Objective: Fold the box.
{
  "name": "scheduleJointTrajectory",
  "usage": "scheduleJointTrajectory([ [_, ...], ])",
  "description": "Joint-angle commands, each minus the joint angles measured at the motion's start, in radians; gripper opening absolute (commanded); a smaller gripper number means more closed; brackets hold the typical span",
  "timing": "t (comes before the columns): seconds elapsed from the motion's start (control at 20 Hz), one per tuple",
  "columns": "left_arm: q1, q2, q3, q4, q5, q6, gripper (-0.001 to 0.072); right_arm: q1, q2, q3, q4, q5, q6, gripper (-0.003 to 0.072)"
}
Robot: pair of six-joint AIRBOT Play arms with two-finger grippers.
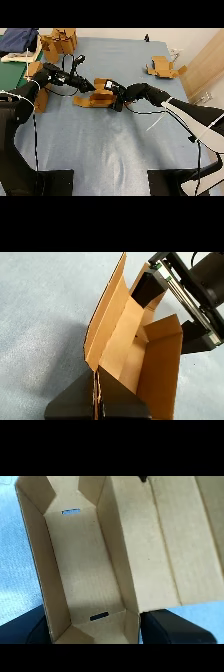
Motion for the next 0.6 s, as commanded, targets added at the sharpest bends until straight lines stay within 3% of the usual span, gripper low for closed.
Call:
scheduleJointTrajectory([
  [0.0, 0.001, 0.0, 0.0, -0.001, 0.018, 0.0, 0.0021, 0.0, -0.001, -0.001, -0.016, -0.033, 0.041, 0.071],
  [0.35, 0.001, 0.0, 0.0, -0.008, 0.03, 0.0, 0.0022, 0.0, -0.001, -0.001, -0.058, -0.062, 0.103, 0.0709],
  [0.55, 0.001, 0.0, 0.0, -0.008, -0.015, -0.001, 0.0022, 0.0, -0.001, -0.001, -0.058, -0.06, 0.103, 0.0699],
])
